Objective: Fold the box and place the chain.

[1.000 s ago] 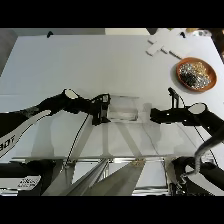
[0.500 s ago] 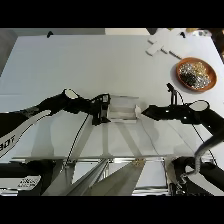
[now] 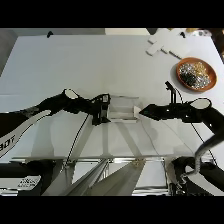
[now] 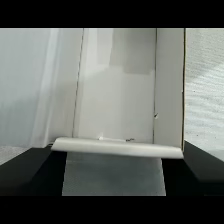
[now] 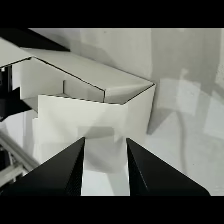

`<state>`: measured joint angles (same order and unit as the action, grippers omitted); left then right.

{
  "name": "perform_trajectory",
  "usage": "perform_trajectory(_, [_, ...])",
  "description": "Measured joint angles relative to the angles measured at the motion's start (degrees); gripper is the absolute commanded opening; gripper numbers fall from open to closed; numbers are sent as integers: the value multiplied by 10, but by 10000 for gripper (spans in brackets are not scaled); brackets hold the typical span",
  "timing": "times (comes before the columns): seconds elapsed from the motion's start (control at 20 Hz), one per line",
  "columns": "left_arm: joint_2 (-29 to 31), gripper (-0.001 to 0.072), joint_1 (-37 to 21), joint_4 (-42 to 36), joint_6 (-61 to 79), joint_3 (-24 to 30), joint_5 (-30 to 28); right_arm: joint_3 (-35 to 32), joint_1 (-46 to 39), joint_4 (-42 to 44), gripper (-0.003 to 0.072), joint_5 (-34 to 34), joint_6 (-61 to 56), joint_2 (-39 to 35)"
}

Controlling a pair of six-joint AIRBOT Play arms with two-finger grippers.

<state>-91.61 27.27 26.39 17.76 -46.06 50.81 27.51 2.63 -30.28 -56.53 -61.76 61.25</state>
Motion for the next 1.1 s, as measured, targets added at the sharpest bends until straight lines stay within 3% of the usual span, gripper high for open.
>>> perform_trajectory(0.05, [0,390,0,0,0,0,0,3,4,-4,325,0,-5,0])
perform_trajectory(0.1, [0,390,0,0,0,0,0,7,12,-16,418,1,-17,0])
perform_trajectory(0.15, [0,390,0,0,0,0,0,15,23,-36,464,6,-35,2])
perform_trajectory(0.55, [0,390,0,0,0,0,0,110,136,-269,426,33,-272,18])
perform_trajectory(1.1, [0,390,0,0,0,0,0,183,246,-370,415,24,-447,94])
